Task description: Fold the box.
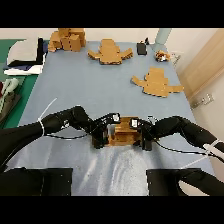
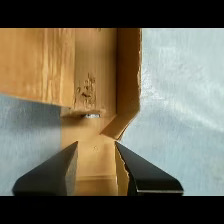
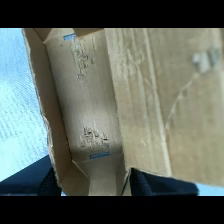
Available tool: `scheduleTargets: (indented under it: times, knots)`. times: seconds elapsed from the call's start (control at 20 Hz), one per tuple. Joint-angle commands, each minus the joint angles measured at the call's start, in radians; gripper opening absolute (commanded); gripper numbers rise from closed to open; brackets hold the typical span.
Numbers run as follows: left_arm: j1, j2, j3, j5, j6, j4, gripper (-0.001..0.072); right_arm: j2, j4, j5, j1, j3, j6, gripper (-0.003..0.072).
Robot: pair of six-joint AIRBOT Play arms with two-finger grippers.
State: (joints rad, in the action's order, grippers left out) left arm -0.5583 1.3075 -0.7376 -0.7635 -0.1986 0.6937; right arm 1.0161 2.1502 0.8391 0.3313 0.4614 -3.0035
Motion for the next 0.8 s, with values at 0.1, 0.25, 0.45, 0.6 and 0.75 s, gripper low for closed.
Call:
scheduleTargets:
  times: [0.1,0.25,0.45,0.6,0.75]
  knots:
    - [-0.044,0.003,-0.001,0.061,-0.001,-0.093,0.0287,0.001,0.000,0.000,0.001,0.000,0.000,0.0558]
    - [-0.047,0.008,-0.001,0.085,-0.003,-0.097,0.0226,0.001,0.000,0.000,0.000,0.000,0.000,0.0558]
    - [-0.073,0.008,-0.001,0.168,-0.003,-0.125,0.0226,0.001,0.000,0.000,0.000,0.000,0.000,0.0558]
    - [-0.096,0.008,-0.001,0.196,-0.003,-0.127,0.0225,0.001,0.000,0.000,0.001,0.000,0.000,0.0558]
    - [-0.106,0.008,-0.001,0.196,-0.003,-0.134,0.0227,0.001,0.000,0.000,0.001,0.000,0.000,0.0558]
